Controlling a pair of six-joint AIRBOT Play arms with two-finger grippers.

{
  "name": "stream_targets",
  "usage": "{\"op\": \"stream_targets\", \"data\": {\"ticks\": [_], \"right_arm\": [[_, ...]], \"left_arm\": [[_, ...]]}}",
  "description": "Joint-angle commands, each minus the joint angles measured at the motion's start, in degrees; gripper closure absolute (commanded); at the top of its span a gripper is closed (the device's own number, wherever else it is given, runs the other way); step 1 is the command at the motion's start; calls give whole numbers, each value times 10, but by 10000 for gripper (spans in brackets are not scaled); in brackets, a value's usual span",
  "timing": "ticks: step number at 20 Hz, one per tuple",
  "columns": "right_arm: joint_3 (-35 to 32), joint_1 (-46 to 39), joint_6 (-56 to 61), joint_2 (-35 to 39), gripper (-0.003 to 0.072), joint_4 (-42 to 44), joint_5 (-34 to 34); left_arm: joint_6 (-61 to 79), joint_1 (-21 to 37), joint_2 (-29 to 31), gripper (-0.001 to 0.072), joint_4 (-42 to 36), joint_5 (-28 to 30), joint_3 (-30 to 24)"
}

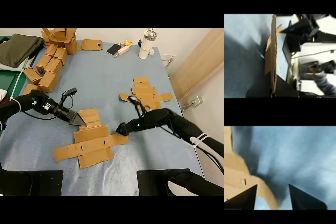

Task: Fold the box.

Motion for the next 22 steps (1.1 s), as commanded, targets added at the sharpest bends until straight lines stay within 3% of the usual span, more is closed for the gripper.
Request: {"op": "stream_targets", "data": {"ticks": [1, 2, 3, 4, 5, 9, 14, 18, 22], "right_arm": [[103, -58, 90, 1, 107, -75, -82], [129, -68, 104, 1, 123, -76, -110], [150, -75, 118, 1, 309, -76, -136], [163, -76, 125, 1, 599, -76, -155], [165, -75, 125, 2, 682, -76, -165], [156, -74, 146, 4, 683, -77, -169], [154, -70, 161, 3, 683, -80, -119], [154, -66, 162, 3, 683, -73, -91], [154, -66, 161, 3, 684, -74, -90]], "left_arm": [[29, -73, 22, 698, 21, 65, 56], [39, -97, 33, 698, 32, 99, 65], [60, -116, 46, 698, 32, 130, 67], [90, -135, 59, 698, 34, 154, 66], [118, -151, 71, 698, 37, 170, 66], [205, -180, 111, 699, 38, 234, 35], [323, -181, 170, 699, -27, 276, -66], [360, -191, 175, 698, -34, 277, -113], [370, -226, 174, 698, -10, 296, -123]]}}
